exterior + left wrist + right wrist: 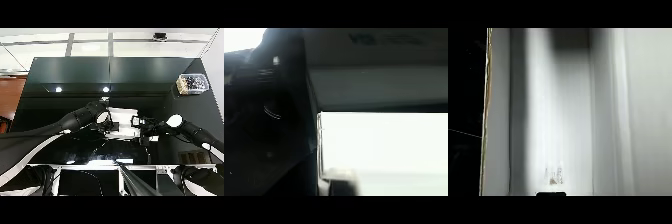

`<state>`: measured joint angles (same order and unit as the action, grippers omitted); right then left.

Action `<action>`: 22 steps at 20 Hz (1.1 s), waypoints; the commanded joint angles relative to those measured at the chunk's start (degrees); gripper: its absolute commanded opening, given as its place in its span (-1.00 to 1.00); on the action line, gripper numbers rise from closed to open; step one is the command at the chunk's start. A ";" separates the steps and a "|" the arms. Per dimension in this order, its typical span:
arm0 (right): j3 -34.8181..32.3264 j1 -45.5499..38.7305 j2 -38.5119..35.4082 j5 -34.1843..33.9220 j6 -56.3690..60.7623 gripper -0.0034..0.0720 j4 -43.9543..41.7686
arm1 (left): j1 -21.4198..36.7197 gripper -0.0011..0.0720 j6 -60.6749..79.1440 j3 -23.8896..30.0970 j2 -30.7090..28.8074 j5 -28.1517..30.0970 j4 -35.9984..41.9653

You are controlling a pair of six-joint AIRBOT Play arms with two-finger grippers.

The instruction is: Fold the box and place the chain.

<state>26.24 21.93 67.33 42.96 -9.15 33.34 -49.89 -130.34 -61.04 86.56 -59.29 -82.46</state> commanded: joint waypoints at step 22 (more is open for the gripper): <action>0.00 1.84 -7.17 0.90 3.76 0.38 7.19 | 0.59 -0.90 1.18 0.09 0.17 -1.20 -3.85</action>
<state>26.26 23.18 59.35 44.56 -4.95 41.39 -49.30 -129.14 -60.97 86.70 -60.60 -86.15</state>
